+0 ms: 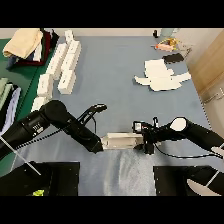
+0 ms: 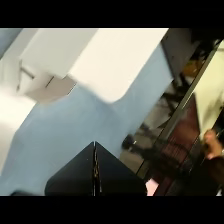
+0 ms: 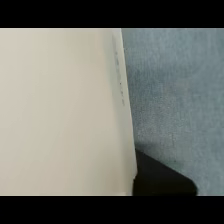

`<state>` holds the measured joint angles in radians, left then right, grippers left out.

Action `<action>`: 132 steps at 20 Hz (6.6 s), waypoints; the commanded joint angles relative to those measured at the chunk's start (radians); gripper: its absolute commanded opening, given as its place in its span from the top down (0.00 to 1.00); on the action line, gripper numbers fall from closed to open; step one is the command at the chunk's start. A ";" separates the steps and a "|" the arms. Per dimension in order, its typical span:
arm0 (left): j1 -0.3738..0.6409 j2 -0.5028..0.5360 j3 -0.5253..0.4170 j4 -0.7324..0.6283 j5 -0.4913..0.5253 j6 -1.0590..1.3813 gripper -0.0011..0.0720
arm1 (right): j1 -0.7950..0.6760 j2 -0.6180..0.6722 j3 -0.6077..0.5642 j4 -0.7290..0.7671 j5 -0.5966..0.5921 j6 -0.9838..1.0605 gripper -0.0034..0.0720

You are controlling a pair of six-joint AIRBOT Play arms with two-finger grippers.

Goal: Fold the box.

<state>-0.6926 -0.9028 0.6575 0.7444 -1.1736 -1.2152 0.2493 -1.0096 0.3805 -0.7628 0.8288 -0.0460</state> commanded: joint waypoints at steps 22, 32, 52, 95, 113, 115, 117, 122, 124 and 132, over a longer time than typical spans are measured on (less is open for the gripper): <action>-0.060 -0.351 0.002 -0.165 0.674 -0.235 0.97 | 0.000 0.001 0.000 0.000 0.000 0.000 0.28; 0.118 0.115 0.036 0.188 0.317 -0.080 0.97 | 0.000 0.001 0.000 0.000 0.000 0.000 0.28; 0.106 0.193 -0.249 0.051 0.316 0.881 0.04 | 0.000 0.001 0.000 0.000 0.000 0.000 0.28; -0.029 -0.013 -0.238 -0.024 0.509 0.786 0.97 | 0.000 0.001 0.000 0.000 0.000 0.000 0.28; 0.439 0.311 -0.325 0.249 0.107 -0.336 0.97 | 0.000 0.001 0.000 0.000 0.000 0.000 0.28; 0.385 0.278 -0.370 0.174 0.188 -0.318 0.97 | 0.000 0.001 0.000 0.000 0.000 0.000 0.28; 0.303 0.248 -0.379 0.145 0.267 -0.319 0.97 | 0.000 0.001 0.000 0.000 0.000 0.000 0.28; 0.117 0.195 -0.379 0.030 0.457 -0.321 0.97 | 0.000 0.001 0.000 0.000 0.000 0.000 0.28; 0.083 0.185 -0.378 -0.009 0.494 -0.320 0.96 | 0.000 0.001 0.000 0.000 0.000 0.000 0.28; 0.076 0.186 -0.359 -0.057 0.483 -0.322 0.26 | 0.000 0.001 0.000 0.000 0.000 0.000 0.28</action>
<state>-0.6125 -0.7155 0.2932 0.7219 -0.6987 -1.5364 0.2493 -1.0096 0.3801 -0.7635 0.8284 -0.0463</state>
